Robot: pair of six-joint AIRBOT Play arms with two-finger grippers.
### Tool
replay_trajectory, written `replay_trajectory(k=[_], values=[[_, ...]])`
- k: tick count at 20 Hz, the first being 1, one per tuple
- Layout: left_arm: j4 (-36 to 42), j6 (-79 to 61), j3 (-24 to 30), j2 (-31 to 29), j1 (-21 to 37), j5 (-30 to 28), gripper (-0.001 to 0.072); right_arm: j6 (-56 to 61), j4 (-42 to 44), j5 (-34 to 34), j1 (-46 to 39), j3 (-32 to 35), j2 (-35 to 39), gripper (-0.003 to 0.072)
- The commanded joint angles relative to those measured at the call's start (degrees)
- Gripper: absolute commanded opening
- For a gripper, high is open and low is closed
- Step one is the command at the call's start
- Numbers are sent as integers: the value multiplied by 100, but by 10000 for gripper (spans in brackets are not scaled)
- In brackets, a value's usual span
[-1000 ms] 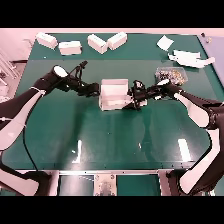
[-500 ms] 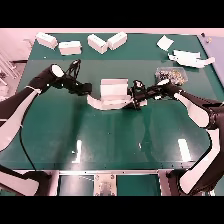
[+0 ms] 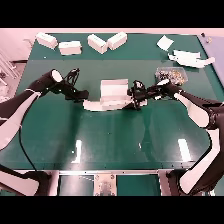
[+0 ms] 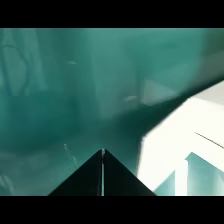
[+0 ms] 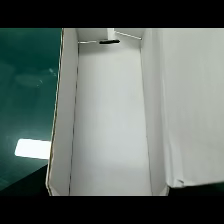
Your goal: Fold the box and place the chain.
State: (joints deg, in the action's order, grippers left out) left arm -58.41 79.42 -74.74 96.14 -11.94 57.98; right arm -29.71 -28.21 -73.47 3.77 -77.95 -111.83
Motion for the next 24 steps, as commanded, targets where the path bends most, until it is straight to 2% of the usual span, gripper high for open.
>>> replay_trajectory(k=[1, 3, 5, 7, 9, 12, 18, 24], values=[[507, -105, 66, 0, -133, 87, 23, 13, 15, 13, -2, 0, -2, 547], [763, -192, 66, 0, -334, 24, 23, 13, 15, 13, -2, 0, -2, 547], [660, -192, 66, 0, -404, -50, 23, 13, 15, 13, -2, 0, -2, 547], [457, -186, 63, -31, -214, 22, 23, 13, 15, 11, -2, 0, -2, 548], [570, -144, 59, -46, 46, 109, 23, 13, 15, 13, -2, 0, -2, 548], [748, -192, 59, -46, -15, 232, 23, 13, 15, 13, 0, -2, -2, 547], [1115, -190, 59, -46, -498, -55, 23, 13, 15, 13, 0, 0, -2, 547], [1300, -144, 42, -227, -551, -428, 31, 13, 15, 13, 0, -2, -2, 547]])
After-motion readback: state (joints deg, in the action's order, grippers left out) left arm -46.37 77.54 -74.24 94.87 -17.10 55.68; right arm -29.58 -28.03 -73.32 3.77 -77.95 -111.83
